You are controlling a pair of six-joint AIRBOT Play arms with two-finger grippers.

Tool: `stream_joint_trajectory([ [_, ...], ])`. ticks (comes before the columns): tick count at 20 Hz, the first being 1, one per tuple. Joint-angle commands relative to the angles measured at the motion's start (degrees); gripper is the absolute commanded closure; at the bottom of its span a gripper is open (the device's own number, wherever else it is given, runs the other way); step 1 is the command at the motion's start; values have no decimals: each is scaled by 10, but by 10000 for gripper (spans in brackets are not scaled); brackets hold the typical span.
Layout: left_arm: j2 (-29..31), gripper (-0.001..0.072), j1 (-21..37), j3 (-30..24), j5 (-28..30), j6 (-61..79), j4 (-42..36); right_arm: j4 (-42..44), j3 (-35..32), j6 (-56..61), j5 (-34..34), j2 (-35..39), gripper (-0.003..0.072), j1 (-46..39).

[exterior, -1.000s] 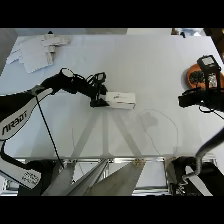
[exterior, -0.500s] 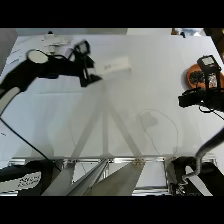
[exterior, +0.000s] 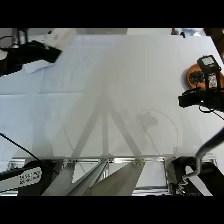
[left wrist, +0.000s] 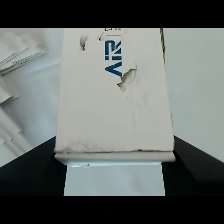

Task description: Fold the box and place the chain.

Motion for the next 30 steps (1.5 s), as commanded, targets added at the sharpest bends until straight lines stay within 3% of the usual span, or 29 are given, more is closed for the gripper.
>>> stream_joint_trajectory([
  [1, -15, 707, 40, -24, 82, -110, 30, 0, 1, 0, 0, 0, 670, 0],
  [5, -72, 706, 39, -71, 84, -119, 56, 0, 1, 0, 0, 0, 670, 0],
  [10, -154, 688, 36, -77, 53, -119, 69, 0, 1, 0, 0, 0, 670, 0],
  [11, -159, 588, 37, -77, 53, -118, 69, 0, 1, 0, 0, 0, 670, 0],
  [12, -161, 438, 37, -77, 57, -118, 70, 0, 1, 0, 0, 0, 670, 0],
  [13, -161, 362, 37, -77, 66, -116, 74, 0, 1, 0, 0, 0, 670, 0],
  [15, -160, 347, 38, -77, 69, -116, 75, 0, 1, 0, 0, 0, 670, 0],
  [16, -160, 257, 38, -76, 69, -116, 75, 0, 1, 0, 0, 0, 670, 0],
  [17, -157, 35, 37, -76, 68, -117, 75, 0, 1, 0, 0, 0, 670, 0],
  [18, -152, 8, 37, -76, 62, -121, 73, 0, 1, 0, 0, 0, 670, 0],
  [23, -102, 7, 37, -76, 25, -111, 73, 0, 1, 0, 0, 0, 670, 0],
  [30, 57, 10, 37, -76, -22, -112, 73, 0, 1, 0, 0, 0, 670, 0],
])
